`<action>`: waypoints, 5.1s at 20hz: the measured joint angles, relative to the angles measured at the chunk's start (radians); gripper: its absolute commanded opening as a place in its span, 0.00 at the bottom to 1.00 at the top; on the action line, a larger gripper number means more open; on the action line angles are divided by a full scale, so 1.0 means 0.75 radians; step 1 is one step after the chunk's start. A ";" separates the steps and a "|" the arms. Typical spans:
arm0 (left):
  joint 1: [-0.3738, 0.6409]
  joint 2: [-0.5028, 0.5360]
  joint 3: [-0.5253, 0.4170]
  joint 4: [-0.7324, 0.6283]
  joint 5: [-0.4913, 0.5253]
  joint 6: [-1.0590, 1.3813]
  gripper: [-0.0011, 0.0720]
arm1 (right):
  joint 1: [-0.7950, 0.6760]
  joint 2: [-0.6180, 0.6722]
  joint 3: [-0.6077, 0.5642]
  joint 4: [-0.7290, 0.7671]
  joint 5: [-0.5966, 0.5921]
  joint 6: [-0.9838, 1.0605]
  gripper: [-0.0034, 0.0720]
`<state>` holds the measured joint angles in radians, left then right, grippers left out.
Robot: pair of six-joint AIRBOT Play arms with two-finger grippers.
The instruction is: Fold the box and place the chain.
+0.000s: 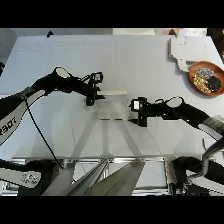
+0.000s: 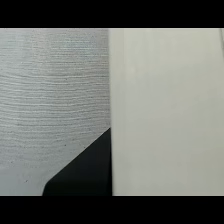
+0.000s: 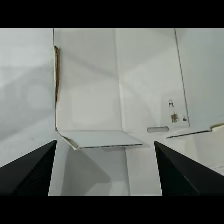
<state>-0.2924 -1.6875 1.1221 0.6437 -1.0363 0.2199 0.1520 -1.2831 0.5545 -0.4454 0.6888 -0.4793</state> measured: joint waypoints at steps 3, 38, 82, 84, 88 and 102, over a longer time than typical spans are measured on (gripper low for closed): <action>0.000 0.000 0.000 -0.001 0.000 0.001 0.03 | 0.012 -0.001 -0.007 0.074 -0.049 0.004 0.96; 0.000 0.000 0.001 0.000 0.000 0.000 0.03 | -0.043 -0.139 0.123 0.174 -0.068 0.030 0.96; -0.001 0.001 0.000 -0.001 0.002 -0.002 0.03 | -0.032 -0.425 0.338 0.195 0.175 -0.096 0.96; -0.001 0.001 0.000 0.000 0.002 -0.002 0.03 | -0.017 -0.425 0.338 0.198 0.156 -0.090 0.96; 0.000 0.001 0.000 0.000 0.001 -0.001 0.03 | -0.003 -0.425 0.338 0.202 0.140 -0.089 0.96; -0.001 0.001 0.001 0.001 -0.003 0.002 0.03 | 0.002 -0.425 0.339 0.158 0.203 -0.087 0.96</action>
<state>-0.2928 -1.6871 1.1225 0.6441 -1.0382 0.2211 0.1535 -1.6016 0.8089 -0.3271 0.8410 -0.5449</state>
